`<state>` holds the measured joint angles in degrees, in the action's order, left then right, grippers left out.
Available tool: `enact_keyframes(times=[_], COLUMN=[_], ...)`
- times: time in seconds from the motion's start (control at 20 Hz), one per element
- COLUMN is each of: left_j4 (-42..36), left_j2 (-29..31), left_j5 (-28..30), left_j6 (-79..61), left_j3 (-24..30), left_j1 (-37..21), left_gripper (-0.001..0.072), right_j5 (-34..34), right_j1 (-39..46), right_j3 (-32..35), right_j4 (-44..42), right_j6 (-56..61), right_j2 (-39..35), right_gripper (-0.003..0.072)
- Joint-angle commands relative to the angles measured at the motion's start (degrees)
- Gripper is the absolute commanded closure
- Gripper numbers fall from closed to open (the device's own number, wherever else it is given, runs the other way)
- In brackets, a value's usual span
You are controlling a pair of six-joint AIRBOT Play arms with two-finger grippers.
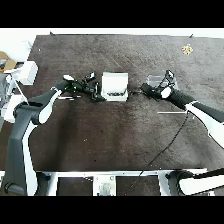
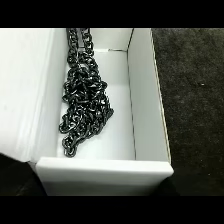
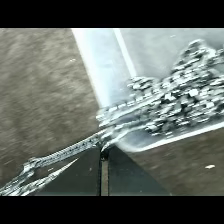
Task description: Fold the box and place the chain.
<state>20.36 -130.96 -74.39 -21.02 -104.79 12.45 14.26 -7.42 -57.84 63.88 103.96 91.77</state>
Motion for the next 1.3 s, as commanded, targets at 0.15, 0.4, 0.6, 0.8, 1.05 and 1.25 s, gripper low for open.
enact_keyframes(times=[0.15, 0.4, 0.6, 0.8, 1.05, 1.25], left_j4=[0.00, 0.00, 0.00, 0.00, 0.00, 0.00], left_j2=[0.00, 0.00, 0.00, 0.00, 0.00, 0.00], left_j5=[0.00, 0.02, 0.02, 0.02, 0.04, 0.00], left_j6=[-0.02, -0.02, -0.02, -0.02, -0.02, -0.02], left_j3=[-0.02, -0.02, -0.02, -0.02, -0.02, -0.02], left_j1=[-0.04, -0.04, -0.04, -0.04, -0.04, -0.04], left_gripper=[0.0358, 0.0358, 0.0358, 0.0358, 0.0358, 0.0358], right_j5=[2.14, -1.95, -4.76, -2.97, 1.44, 1.64], right_j1=[-3.87, -9.90, -16.06, -18.73, -19.54, -20.83], right_j3=[-0.07, -2.08, -11.96, -15.28, -9.20, -5.92], right_j4=[0.20, 1.11, 6.73, 9.84, 7.80, 6.36], right_j6=[-0.98, -5.16, -8.20, -8.20, -7.43, -6.25], right_j2=[-7.67, -21.88, -25.64, -23.78, -16.39, -7.58], right_gripper=[0.0682, 0.0682, 0.0683, 0.0683, 0.0683, 0.0682])
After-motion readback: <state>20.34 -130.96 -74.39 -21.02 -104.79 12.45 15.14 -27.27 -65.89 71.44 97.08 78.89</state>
